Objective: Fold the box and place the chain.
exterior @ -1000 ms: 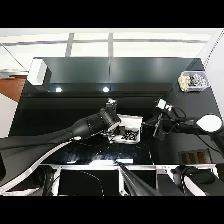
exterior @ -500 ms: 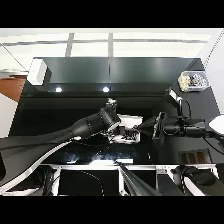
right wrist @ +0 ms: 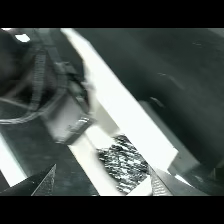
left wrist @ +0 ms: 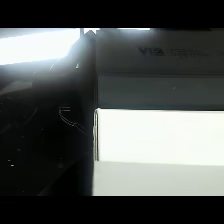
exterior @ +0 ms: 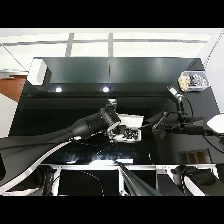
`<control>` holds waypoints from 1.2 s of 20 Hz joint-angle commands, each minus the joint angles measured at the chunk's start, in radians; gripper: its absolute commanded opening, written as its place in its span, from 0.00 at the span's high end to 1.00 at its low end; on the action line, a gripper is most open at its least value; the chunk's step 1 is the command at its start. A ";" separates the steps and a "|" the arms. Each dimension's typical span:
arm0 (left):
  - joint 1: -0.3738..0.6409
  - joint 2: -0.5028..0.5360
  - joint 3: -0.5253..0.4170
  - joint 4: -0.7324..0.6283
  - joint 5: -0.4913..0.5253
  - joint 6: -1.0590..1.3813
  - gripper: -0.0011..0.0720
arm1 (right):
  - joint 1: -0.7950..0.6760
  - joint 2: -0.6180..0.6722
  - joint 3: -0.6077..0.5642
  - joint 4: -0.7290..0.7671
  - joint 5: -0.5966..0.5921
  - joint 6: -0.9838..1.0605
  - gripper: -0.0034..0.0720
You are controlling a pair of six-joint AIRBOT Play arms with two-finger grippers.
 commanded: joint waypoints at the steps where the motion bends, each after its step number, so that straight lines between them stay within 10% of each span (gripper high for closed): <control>1: 0.003 0.001 0.002 -0.031 0.006 -0.019 0.95 | -0.080 0.000 0.003 -0.032 0.002 0.019 0.06; 3: 0.005 0.003 0.003 -0.058 0.005 -0.034 0.91 | -0.117 0.000 0.003 -0.032 0.008 0.019 0.06; 6: 0.006 0.014 0.037 -0.063 -0.050 -0.029 0.17 | -0.148 0.000 0.003 -0.032 0.011 0.019 0.06; 17: 0.189 0.339 0.020 0.015 -0.296 0.695 0.14 | -0.150 0.000 0.003 -0.077 0.009 0.019 0.06; 24: 0.604 0.480 -0.315 -0.776 -0.078 1.615 0.14 | -0.149 0.000 0.003 -0.077 0.012 0.019 0.06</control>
